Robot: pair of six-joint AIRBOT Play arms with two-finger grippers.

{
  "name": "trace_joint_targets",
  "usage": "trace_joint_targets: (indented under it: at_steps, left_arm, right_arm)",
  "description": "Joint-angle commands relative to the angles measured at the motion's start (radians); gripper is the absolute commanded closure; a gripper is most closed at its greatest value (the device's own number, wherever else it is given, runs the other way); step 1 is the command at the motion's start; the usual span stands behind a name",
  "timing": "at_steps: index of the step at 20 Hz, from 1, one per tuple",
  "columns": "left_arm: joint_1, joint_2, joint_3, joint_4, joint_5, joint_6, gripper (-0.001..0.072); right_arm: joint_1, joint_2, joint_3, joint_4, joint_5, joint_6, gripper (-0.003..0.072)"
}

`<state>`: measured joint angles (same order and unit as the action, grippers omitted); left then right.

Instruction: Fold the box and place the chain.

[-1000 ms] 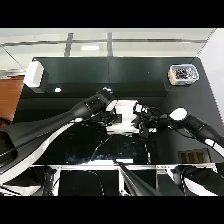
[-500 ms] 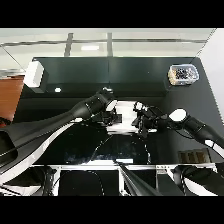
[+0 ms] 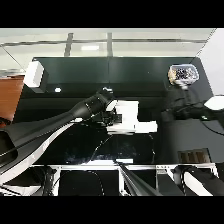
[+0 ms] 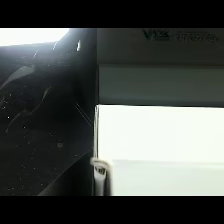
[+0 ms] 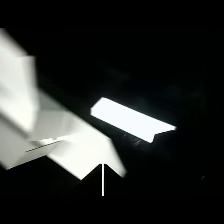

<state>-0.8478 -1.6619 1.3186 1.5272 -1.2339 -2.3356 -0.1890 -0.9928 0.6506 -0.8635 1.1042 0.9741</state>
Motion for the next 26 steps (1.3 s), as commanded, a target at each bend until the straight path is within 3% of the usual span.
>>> trace_joint_targets:
  at_steps: [1,5,12,15,19,20,22,26]
  left_arm:
    - [0.0,0.0,0.0,0.001,-0.001,0.0,0.0685]
    - [0.0,0.0,0.0,0.001,-0.001,0.0,0.0684]
    - [0.0,0.0,0.0,0.001,-0.001,0.0,0.0684]
    - [0.0,0.0,0.0,0.002,0.0,0.0,0.0684]
    - [0.0,0.0,0.0,0.001,-0.002,0.0,0.0684]
    - [0.0,0.0,0.0,0.001,-0.002,0.0,0.0684]
    - [0.0,0.0,0.0,0.001,-0.001,0.0,0.0684]
    - [0.0,0.0,0.0,0.001,-0.001,0.0,0.0684]
  right_arm:
    - [-0.288,-0.003,-0.078,0.024,0.06,0.227,0.0671]
    - [-0.265,-0.074,-0.189,0.032,0.013,0.214,0.0671]
    - [0.041,-0.256,-0.189,0.248,-0.018,0.018,0.0671]
    - [0.08,-0.274,-0.183,0.366,-0.011,-0.094,0.067]
    - [0.079,-0.273,-0.123,0.346,0.053,-0.134,0.0668]
    - [0.079,-0.273,-0.107,0.348,0.066,-0.134,0.0608]
    - [0.079,-0.273,-0.083,0.349,0.077,-0.134,0.0136]
    - [0.095,-0.273,-0.055,0.403,0.13,-0.134,0.0146]
